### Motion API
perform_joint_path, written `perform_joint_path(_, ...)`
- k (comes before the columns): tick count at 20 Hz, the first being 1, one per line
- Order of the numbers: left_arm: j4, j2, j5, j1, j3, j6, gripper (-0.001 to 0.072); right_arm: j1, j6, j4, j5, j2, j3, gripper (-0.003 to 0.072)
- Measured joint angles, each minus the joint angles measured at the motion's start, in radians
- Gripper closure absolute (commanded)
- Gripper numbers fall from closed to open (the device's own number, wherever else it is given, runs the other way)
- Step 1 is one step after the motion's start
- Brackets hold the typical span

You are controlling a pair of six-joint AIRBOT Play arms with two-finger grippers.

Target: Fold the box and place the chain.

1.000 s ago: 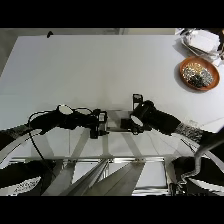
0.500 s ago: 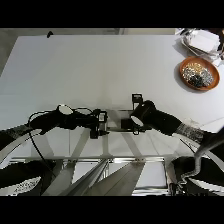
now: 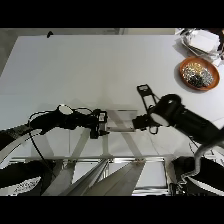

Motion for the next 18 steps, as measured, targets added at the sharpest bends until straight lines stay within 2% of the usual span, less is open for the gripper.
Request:
perform_joint_path(3,0.000,0.000,0.000,0.000,0.000,0.000,0.0451,-0.206,-0.193,-0.082,0.018,0.065,0.031,0.0281)
perform_joint_path(7,0.000,0.000,0.000,0.000,0.000,0.000,0.0451,-0.625,-0.440,-0.098,-0.135,0.024,0.086,0.0281)
perform_joint_path(9,0.000,0.000,0.000,0.000,0.000,0.000,0.0451,-0.825,-0.541,-0.058,-0.218,-0.070,0.147,0.0281)
perform_joint_path(11,0.000,0.000,0.000,0.000,0.000,0.000,0.0451,-0.961,-0.623,-0.008,-0.274,-0.196,0.234,0.0281)
perform_joint_path(14,0.000,0.000,0.000,0.000,0.000,0.000,0.0451,-1.060,-0.700,0.040,-0.292,-0.400,0.399,0.0287)
perform_joint_path(18,0.000,0.000,0.000,0.000,0.000,0.000,0.0451,-1.103,-0.729,0.075,-0.287,-0.604,0.578,0.0293)
